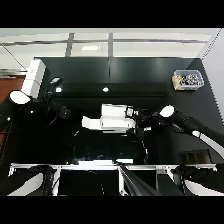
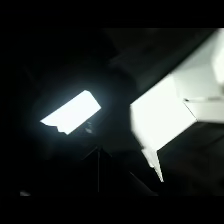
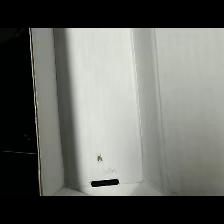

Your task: Fold the box and place the chain.

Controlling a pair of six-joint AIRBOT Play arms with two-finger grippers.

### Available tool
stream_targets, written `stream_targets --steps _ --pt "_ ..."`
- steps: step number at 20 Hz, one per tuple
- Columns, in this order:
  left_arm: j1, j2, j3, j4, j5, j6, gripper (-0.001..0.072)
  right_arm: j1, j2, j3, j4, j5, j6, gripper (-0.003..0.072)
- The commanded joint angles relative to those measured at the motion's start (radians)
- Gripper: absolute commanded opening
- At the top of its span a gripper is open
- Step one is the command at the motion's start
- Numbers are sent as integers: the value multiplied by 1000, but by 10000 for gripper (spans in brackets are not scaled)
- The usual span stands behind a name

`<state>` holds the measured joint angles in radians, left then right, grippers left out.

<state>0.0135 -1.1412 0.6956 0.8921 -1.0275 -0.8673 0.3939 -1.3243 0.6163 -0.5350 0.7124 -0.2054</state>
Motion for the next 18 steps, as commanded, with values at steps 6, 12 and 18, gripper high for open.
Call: stream_targets --steps 6,12,18 --pt "-53 -304 -39 -211 -112 -245 26 1 0 0 0 0 0 126" --pt "-134 -329 -14 -332 -118 -65 31 1 0 0 0 0 0 126" --pt "-124 -328 82 -328 -195 -54 690 1 0 0 0 0 0 126"
